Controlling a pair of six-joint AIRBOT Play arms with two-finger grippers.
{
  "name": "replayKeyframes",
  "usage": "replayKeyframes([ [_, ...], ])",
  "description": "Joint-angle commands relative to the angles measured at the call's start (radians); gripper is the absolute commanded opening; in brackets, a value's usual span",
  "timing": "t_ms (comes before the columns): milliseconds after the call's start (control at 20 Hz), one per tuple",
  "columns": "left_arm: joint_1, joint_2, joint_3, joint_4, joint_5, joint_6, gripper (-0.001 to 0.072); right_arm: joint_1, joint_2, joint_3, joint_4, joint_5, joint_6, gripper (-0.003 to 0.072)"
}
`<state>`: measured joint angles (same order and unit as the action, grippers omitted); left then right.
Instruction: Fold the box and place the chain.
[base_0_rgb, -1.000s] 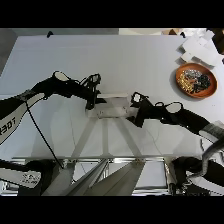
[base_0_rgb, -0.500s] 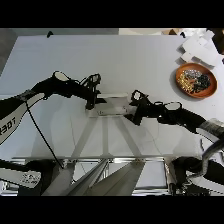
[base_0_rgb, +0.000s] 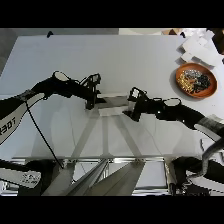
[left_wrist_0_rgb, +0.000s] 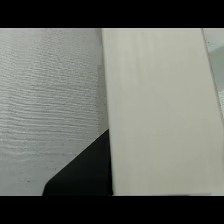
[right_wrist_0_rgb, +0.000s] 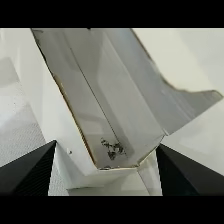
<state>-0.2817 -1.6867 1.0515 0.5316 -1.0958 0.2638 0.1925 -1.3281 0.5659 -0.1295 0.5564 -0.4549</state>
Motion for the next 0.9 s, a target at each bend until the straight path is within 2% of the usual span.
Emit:
replayKeyframes([
  [0, 0.000, 0.001, 0.000, 0.000, 0.000, 0.001, 0.0013, -0.034, -0.061, 0.035, 0.002, 0.097, -0.033, 0.0696],
  [350, 0.000, 0.001, 0.000, 0.000, 0.000, 0.001, 0.0013, -0.101, -0.165, 0.131, -0.039, 0.267, -0.042, 0.0696],
  [500, 0.000, 0.001, 0.000, 0.000, 0.000, 0.001, 0.0013, -0.101, -0.192, 0.147, -0.085, 0.271, -0.041, 0.0696],
  [850, 0.000, 0.001, 0.000, 0.000, 0.000, 0.001, 0.0013, -0.076, -0.206, 0.147, -0.087, 0.256, -0.052, 0.0696],
])
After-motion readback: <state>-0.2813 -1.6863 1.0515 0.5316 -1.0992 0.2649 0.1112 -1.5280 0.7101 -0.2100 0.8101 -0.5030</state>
